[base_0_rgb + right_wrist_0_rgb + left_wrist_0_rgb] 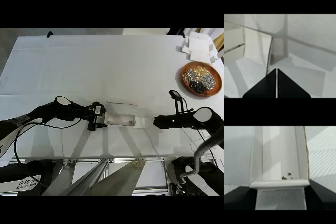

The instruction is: Fold the box and place the chain.

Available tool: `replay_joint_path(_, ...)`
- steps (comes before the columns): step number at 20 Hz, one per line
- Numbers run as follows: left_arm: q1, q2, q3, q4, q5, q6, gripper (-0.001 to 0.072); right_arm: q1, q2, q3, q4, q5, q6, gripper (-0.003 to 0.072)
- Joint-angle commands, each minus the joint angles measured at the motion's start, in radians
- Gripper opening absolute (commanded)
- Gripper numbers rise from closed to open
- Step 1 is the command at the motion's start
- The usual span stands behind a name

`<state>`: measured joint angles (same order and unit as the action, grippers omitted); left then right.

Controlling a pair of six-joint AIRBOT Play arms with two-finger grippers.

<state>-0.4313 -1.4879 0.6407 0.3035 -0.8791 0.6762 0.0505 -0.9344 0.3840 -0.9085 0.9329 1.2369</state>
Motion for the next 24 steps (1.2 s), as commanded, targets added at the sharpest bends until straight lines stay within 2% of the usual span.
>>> replay_joint_path(1,0.0,0.0,0.001,0.0,0.0,0.0,0.0252,0.051,-0.077,0.0,0.077,-0.031,-0.007,0.0014)
replay_joint_path(5,0.0,0.0,0.001,0.0,0.0,0.0,0.0252,0.14,-0.158,0.0,0.119,-0.114,-0.008,0.0014)
replay_joint_path(9,0.0,0.0,0.001,0.0,0.0,0.0,0.0252,0.16,-0.128,0.002,0.253,-0.117,-0.098,0.0025)
replay_joint_path(11,0.0,0.0,0.001,0.0,0.0,0.0,0.0252,0.16,-0.09,0.014,0.254,-0.103,-0.112,0.0245)
replay_joint_path(15,0.0,0.0,0.001,0.0,0.0,0.0,0.0252,0.16,-0.023,0.016,0.251,-0.105,-0.113,0.0242)
replay_joint_path(19,0.0,0.0,0.001,0.0,0.0,0.0,0.0252,0.16,-0.018,0.048,0.25,-0.066,-0.113,0.0241)
replay_joint_path(21,0.0,0.0,0.001,0.0,0.0,0.0,0.0252,0.16,-0.018,0.071,0.242,-0.058,-0.113,0.0175)
replay_joint_path(24,0.0,0.0,0.001,0.0,0.0,0.0,0.0252,0.161,-0.019,0.086,0.208,-0.058,-0.112,0.019)
